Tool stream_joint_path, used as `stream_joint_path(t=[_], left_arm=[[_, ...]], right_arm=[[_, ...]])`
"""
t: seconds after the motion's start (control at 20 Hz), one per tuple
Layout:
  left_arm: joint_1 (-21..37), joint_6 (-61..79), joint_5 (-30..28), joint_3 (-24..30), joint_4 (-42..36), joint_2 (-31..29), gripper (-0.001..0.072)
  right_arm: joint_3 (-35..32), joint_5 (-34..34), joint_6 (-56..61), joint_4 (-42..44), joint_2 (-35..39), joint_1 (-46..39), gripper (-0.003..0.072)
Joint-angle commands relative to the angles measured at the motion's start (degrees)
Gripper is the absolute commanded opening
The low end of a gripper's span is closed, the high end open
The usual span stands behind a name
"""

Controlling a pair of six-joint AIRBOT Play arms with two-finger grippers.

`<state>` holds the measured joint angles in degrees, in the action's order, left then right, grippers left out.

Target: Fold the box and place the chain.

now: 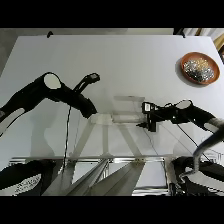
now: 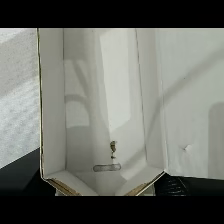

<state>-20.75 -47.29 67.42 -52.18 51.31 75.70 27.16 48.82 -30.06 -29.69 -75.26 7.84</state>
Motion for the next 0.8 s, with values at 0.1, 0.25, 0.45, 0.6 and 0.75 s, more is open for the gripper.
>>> stream_joint_path(t=[0.1, 0.25, 0.45, 0.6, 0.75], left_arm=[[4.6, -5.5, -1.9, 6.1, -1.4, -0.3, 0.0004], [5.5, -5.0, -4.6, 8.8, -4.7, -1.4, 0.0003], [9.3, -5.0, -7.7, 11.6, -5.6, -5.2, 0.0003], [12.0, -6.2, -6.7, 13.8, -5.4, -6.2, 0.0003], [11.0, -8.3, -6.9, 14.0, -5.9, -5.0, 0.0003]], right_arm=[[0.0, 0.0, 0.0, 0.0, 0.0, 0.0, 0.0471], [0.0, 0.0, 0.0, 0.0, 0.0, 0.0, 0.0471], [0.0, 0.0, 0.0, 0.0, 0.0, 0.0, 0.0471], [0.0, 0.0, 0.0, 0.0, 0.0, 0.0, 0.0471], [0.0, 0.0, 0.0, 0.0, 0.0, 0.0, 0.0471]])
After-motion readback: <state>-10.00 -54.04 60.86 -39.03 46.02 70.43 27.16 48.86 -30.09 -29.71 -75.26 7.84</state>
